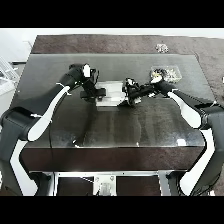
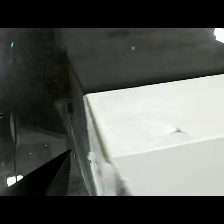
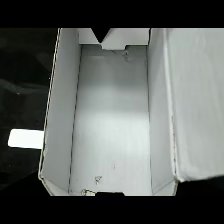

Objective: Fold the box and place the chain.

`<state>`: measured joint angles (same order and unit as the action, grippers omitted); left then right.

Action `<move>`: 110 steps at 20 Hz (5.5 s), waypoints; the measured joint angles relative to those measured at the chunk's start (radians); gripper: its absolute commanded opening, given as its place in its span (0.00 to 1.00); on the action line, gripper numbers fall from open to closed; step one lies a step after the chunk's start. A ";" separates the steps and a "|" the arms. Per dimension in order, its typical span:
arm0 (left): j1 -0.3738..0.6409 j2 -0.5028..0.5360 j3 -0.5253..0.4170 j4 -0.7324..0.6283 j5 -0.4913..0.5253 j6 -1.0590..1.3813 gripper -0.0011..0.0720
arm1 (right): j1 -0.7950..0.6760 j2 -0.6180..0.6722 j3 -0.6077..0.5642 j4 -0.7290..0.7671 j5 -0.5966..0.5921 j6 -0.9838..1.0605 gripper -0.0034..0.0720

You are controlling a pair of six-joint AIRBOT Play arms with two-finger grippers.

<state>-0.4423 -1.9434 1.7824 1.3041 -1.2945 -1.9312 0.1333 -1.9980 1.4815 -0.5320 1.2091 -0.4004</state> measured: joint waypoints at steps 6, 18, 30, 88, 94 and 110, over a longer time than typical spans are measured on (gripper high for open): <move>-0.004 -0.003 0.004 0.010 -0.002 0.002 0.19 | 0.000 0.000 0.000 -0.001 0.000 0.000 0.84; -0.020 -0.004 0.024 0.008 0.001 0.030 0.71 | 0.000 0.000 0.000 -0.005 -0.005 -0.002 0.84; 0.074 0.006 0.220 0.034 -0.277 0.190 0.71 | 0.000 0.000 0.000 -0.001 0.000 -0.001 0.84; 0.354 -0.034 -0.311 -0.843 0.063 2.332 1.00 | 0.000 0.000 0.000 0.003 0.000 -0.002 0.83; 0.361 -0.033 -0.311 -0.866 0.049 2.333 1.00 | 0.000 0.000 0.000 0.000 0.000 -0.001 0.83; 0.339 -0.049 -0.311 -0.918 0.049 2.332 1.00 | -0.001 0.000 0.000 -0.002 0.000 0.000 0.84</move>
<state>-0.1032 -1.9926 1.4715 0.3862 -1.2457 0.4004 0.1326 -1.9980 1.4815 -0.5343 1.2087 -0.4007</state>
